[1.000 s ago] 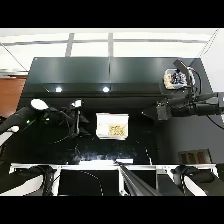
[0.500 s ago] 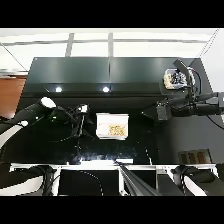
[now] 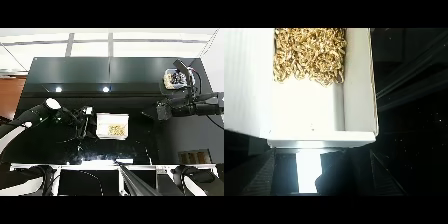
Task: Fold the box and place the chain.
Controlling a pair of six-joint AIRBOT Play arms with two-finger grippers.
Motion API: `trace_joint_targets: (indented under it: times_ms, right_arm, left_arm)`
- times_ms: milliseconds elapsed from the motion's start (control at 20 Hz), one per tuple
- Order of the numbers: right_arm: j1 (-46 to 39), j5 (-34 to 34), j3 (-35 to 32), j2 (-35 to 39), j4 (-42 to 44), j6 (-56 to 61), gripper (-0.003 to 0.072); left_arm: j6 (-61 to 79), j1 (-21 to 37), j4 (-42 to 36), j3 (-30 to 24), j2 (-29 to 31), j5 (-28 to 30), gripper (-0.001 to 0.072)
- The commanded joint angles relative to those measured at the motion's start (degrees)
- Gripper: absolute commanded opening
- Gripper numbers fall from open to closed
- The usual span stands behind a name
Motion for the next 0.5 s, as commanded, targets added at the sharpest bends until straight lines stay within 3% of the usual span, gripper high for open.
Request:
trace_joint_targets:
  times_ms: [0, 450]
  right_arm:
    - [0.02, 0.02, 0.0, -0.02, -0.26, 0.02, 0.0494]
    - [0.02, 0.0, 0.0, -0.02, -0.28, 0.02, 0.0494]
  left_arm:
    - [-1.01, -0.33, -0.24, 0.07, -0.02, 1.09, 0.0713]
    - [-1.77, -1.66, -1.88, 0.74, -0.52, 1.88, 0.0713]
